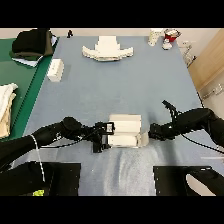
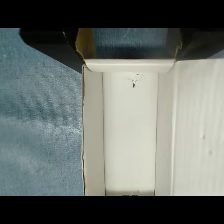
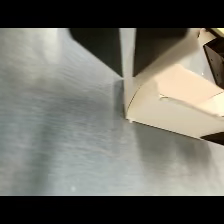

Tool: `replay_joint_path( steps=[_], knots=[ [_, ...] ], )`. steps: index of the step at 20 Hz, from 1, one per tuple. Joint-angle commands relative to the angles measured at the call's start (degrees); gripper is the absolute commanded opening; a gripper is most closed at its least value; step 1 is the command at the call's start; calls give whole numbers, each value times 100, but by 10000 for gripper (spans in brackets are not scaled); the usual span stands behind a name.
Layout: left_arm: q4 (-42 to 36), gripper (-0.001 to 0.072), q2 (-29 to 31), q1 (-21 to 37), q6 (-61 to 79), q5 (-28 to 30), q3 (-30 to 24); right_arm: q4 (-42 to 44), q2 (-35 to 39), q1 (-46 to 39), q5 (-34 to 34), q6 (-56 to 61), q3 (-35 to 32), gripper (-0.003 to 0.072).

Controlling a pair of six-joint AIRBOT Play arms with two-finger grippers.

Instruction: Fold the box.

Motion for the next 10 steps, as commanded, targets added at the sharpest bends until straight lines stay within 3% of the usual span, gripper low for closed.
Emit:
replay_joint_path(
  steps=[1, 2, 4, 10],
  knots=[
    [2, 509, -2, -2, 2, 2, 7, -11, 380, 238, 26, -13, 122, 250],
    [2, 509, -2, -2, 2, 0, 7, -15, 376, 317, 31, -15, 120, 266],
    [2, 509, -2, -2, 2, 2, 7, -20, 367, 542, 151, -20, 120, 491],
    [2, 509, -2, -2, 2, 2, 4, -608, 2, 1469, 866, 409, 122, 462]
  ],
)
